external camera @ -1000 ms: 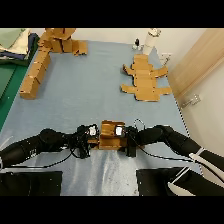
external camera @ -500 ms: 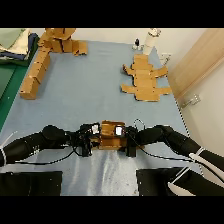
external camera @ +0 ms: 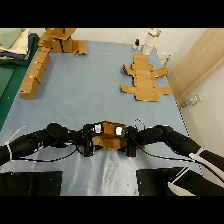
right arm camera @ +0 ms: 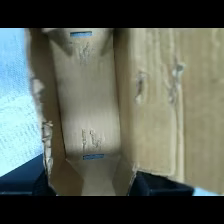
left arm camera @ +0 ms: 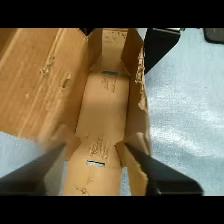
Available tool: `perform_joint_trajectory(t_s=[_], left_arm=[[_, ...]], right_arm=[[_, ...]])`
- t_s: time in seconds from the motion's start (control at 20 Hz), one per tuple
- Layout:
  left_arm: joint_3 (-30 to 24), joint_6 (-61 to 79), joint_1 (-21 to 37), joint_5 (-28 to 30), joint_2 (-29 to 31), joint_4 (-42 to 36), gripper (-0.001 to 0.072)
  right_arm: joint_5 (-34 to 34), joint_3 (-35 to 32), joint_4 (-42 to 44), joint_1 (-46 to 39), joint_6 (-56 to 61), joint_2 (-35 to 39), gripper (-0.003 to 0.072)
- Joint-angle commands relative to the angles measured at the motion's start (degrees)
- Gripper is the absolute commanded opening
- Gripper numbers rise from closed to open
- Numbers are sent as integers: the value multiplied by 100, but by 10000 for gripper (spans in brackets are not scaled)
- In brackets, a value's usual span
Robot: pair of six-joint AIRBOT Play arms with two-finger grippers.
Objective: Fold the box.
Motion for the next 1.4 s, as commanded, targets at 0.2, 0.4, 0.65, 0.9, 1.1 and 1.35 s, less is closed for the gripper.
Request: perform_joint_trajectory(t_s=[0.2, 0.4, 0.65, 0.9, 1.1, 1.35], left_arm=[[11, 31, 2, 57, -20, -4, 655], [-15, -435, 7, 601, 142, 203, 13], [-96, -4441, 387, 393, 1298, 2664, 13], [-94, -10469, 1735, -2354, 2076, 5593, 13], [-96, -11095, 2597, -3628, 1941, 5427, 13], [-94, -10498, 2507, -3462, 1060, 3501, 12]], right_arm=[[2, 4, 0, -2, 0, 4, 513], [2, 4, 0, -2, 0, 4, 513], [2, 4, 0, -2, 0, 4, 513], [2, 4, 0, -2, 0, 4, 512], [2, 4, 0, -2, 0, 4, 513], [2, 4, 0, -2, 0, 4, 513]])
